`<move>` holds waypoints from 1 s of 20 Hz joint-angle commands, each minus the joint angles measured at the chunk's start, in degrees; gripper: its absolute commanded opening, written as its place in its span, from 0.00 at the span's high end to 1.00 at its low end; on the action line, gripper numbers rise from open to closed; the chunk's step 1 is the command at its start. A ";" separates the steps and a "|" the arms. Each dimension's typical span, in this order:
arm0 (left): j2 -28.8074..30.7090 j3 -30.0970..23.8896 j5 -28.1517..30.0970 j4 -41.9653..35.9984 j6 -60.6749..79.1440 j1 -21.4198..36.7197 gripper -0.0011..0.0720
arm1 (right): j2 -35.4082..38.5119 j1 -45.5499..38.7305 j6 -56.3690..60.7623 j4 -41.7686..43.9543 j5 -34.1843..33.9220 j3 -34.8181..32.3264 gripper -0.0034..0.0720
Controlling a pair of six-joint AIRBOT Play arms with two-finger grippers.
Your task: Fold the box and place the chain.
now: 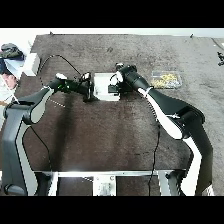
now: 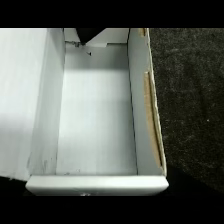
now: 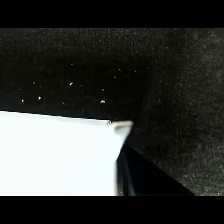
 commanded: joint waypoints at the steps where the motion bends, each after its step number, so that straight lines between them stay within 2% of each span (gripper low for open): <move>1: -0.02 0.02 0.00 0.02 0.00 0.04 0.35 | -0.26 0.09 -0.09 -0.81 -0.28 0.04 0.84; 3: -0.02 0.02 0.00 0.02 0.00 0.04 0.35 | -0.24 0.42 -0.07 -1.68 -0.28 0.04 0.86; 4: -0.02 0.02 0.00 0.02 0.00 0.04 0.35 | -0.26 0.76 -0.09 -2.71 -0.26 0.04 0.92; 5: -0.02 0.02 0.00 0.02 0.00 0.04 0.35 | -0.24 1.25 -0.09 -3.89 -0.33 0.04 0.94; 9: -0.02 0.02 0.00 0.02 0.00 0.04 0.35 | -0.20 2.01 0.57 -5.44 -0.70 0.04 0.94; 10: -0.02 0.02 0.00 0.02 0.00 0.04 0.35 | -0.17 1.92 0.63 -5.44 -0.48 0.04 0.90; 11: -0.02 0.02 0.00 0.02 0.00 0.04 0.35 | -0.13 1.88 1.57 -5.46 -0.02 0.04 0.73; 15: -0.02 0.02 0.00 0.02 0.00 0.04 0.35 | 0.44 1.88 1.57 -5.27 0.61 0.04 0.73; 16: -0.02 0.02 0.00 0.02 0.02 0.04 0.35 | 0.70 1.88 1.57 -5.16 0.55 0.04 0.70; 17: -0.02 0.02 0.00 0.02 0.00 0.04 0.35 | 0.94 1.88 1.55 -4.96 0.55 0.04 0.57; 20: -0.02 0.02 0.00 0.02 0.00 0.04 0.35 | 1.20 1.88 1.38 -4.37 0.59 0.04 0.57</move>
